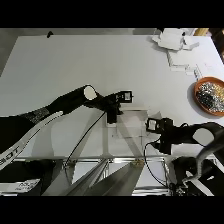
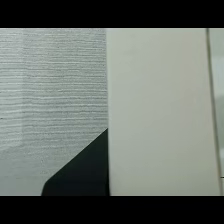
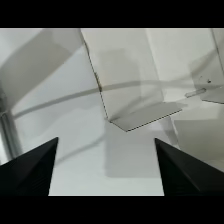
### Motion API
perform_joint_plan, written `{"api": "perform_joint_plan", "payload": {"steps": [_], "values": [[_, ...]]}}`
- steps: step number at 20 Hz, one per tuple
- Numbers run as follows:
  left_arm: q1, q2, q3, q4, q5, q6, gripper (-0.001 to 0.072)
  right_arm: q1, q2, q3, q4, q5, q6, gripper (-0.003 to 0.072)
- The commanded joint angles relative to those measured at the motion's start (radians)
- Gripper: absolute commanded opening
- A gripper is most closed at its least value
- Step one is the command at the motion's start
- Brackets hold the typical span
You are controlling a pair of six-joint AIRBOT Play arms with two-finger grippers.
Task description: Fold the box and place the chain.
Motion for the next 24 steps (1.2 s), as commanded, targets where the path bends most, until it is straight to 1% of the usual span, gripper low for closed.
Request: {"api": "perform_joint_plan", "payload": {"steps": [1,5,7,9,11,13,17,20,21,24], "values": [[0.000,-0.001,-0.001,0.000,-0.002,0.000,0.0010,0.077,0.003,-0.074,-0.093,-0.165,-0.081,0.0686],[0.000,-0.001,-0.001,0.000,-0.002,0.000,0.0010,0.173,-0.001,-0.148,-0.091,-0.409,-0.077,0.0686],[0.000,-0.001,-0.001,0.000,-0.002,0.000,0.0010,0.182,-0.016,-0.177,-0.097,-0.471,-0.077,0.0686],[0.000,-0.001,-0.001,0.000,-0.003,0.000,0.0010,0.182,-0.028,-0.180,-0.161,-0.488,-0.077,0.0685],[0.000,-0.001,-0.001,0.000,-0.003,0.000,0.0010,0.182,-0.028,-0.169,-0.160,-0.515,-0.077,0.0685],[0.000,-0.001,-0.001,0.000,-0.003,0.000,0.0010,0.172,-0.028,-0.140,-0.130,-0.515,-0.077,0.0685],[0.000,-0.001,-0.001,0.000,-0.003,0.000,0.0010,0.053,-0.059,-0.096,-0.109,-0.511,-0.078,0.0684],[0.000,-0.001,-0.001,0.000,-0.003,0.000,0.0010,0.004,-0.088,-0.049,-0.099,-0.467,-0.089,0.0683],[0.000,-0.001,-0.001,0.000,-0.003,0.000,0.0010,-0.011,-0.100,-0.036,-0.064,-0.461,-0.130,0.0683],[0.000,-0.001,-0.001,0.000,-0.003,0.000,0.0010,-0.074,-0.142,-0.029,0.154,-0.454,-0.401,0.0683]]}}
